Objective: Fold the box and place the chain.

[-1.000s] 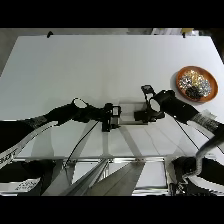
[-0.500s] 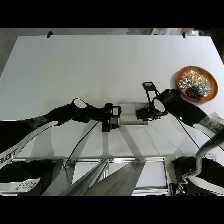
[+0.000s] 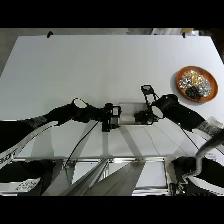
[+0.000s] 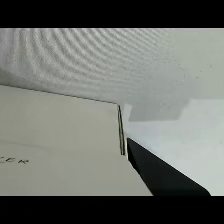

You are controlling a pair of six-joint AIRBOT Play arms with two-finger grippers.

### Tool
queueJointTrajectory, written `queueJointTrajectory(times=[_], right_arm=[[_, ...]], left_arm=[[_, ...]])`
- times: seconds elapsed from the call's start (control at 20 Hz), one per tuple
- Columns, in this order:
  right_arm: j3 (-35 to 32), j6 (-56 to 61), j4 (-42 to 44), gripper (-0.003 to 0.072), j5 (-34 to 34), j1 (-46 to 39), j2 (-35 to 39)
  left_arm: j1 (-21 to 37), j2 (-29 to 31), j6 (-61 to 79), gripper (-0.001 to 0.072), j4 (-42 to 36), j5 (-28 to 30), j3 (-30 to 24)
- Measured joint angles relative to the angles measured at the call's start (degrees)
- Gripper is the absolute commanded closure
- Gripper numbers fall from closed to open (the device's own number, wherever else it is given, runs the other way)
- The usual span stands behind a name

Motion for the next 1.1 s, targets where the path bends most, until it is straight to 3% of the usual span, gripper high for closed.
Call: queueJointTrajectory(times=[0.05, 0.1, 0.45, 0.5, 0.6, 0.65, 1.1], right_arm=[[-0.09, 0.66, -0.02, 0.0495, -0.2, 0.11, -0.26], [-0.13, 1.11, -0.02, 0.0614, -0.26, 0.22, -0.55], [-0.24, 2.51, -0.07, 0.0669, 0.0, 0.39, -1.27], [-0.24, 2.54, -0.07, 0.0654, 0.11, 0.39, -1.4], [-0.39, 2.12, -0.35, 0.0404, -0.28, 0.44, -1.81], [-0.35, 1.99, -0.57, 0.036, 0.42, 0.46, -1.73], [1.81, -6.91, -0.39, 0.0359, 5.64, -1.99, 8.13]], left_arm=[[0.0, 0.0, 0.0, 0.0606, 0.0, 0.0, 0.0], [0.02, 0.0, 0.0, 0.0606, 0.0, 0.0, 0.0], [0.02, 0.0, -0.17, 0.0606, -0.02, 0.02, -0.04], [0.02, 0.0, -0.15, 0.0606, -0.02, 0.02, -0.04], [0.02, 0.0, 0.28, 0.0606, 0.0, 0.07, -0.02], [0.02, 0.0, 0.24, 0.0606, 0.0, 0.04, -0.02], [0.0, 0.0, 0.04, 0.0606, 0.0, 0.0, 0.0]])
